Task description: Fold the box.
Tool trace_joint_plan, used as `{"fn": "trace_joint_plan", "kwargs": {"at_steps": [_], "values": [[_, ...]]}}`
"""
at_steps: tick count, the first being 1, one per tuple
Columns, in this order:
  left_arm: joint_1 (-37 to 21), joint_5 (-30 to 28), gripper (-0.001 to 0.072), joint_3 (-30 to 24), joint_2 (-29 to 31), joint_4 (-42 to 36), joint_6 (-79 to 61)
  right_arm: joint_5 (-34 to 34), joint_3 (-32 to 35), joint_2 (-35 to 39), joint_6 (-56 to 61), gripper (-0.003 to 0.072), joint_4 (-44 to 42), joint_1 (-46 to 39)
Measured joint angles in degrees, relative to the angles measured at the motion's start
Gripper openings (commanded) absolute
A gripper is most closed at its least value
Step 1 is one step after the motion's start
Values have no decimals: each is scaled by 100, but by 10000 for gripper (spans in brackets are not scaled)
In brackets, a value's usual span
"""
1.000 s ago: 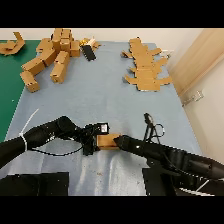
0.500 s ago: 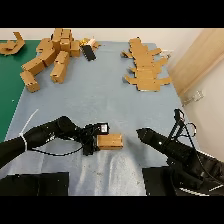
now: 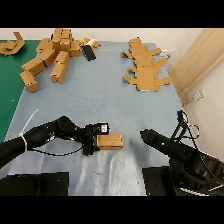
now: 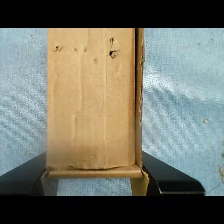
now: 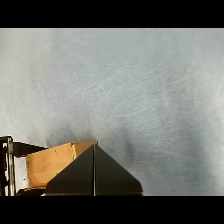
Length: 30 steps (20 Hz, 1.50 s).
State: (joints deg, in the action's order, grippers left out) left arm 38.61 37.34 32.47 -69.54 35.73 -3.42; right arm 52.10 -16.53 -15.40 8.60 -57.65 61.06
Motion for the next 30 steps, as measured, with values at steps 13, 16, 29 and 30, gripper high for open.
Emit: {"fn": "trace_joint_plan", "kwargs": {"at_steps": [13, 16, 29, 30], "values": [[-833, -374, 352, 284, 586, 789, 2129, 356, 0, 0, 748, 3, 240, 0], [-1773, -664, 352, 337, 769, 1263, 2824, 389, 0, 0, 807, 3, 306, 0], [-4979, -1443, 352, 588, 339, 1738, 3460, 352, 0, -490, 1200, 3, 509, 0], [-5018, -1467, 352, 682, 192, 1742, 3469, 295, 0, -551, 1241, 3, 538, 0]]}}
